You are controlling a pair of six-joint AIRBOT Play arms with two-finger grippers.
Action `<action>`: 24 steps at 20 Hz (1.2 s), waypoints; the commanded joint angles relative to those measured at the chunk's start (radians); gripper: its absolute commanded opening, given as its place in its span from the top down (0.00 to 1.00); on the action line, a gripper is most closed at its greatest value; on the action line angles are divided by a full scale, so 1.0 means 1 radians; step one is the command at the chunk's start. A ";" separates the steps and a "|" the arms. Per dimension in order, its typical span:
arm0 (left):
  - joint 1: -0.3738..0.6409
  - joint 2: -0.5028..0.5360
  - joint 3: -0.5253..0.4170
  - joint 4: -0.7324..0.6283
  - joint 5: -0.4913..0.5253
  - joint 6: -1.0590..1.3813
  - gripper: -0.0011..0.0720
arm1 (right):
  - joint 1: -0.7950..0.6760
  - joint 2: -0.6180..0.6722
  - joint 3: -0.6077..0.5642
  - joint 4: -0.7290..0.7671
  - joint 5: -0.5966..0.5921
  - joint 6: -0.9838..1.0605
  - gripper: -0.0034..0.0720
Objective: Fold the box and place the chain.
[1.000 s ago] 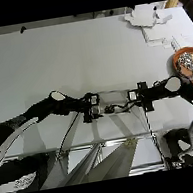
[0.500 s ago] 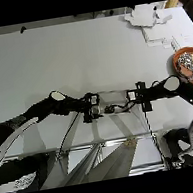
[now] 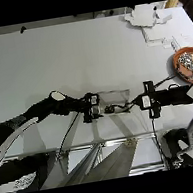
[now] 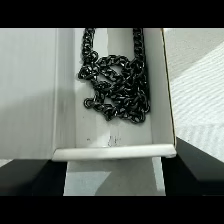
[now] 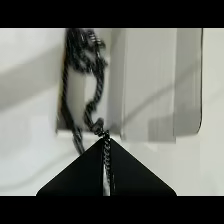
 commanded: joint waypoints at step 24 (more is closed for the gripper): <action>0.000 0.001 0.000 0.000 0.000 0.000 0.49 | 0.036 -0.034 0.051 -0.163 -0.008 0.134 0.69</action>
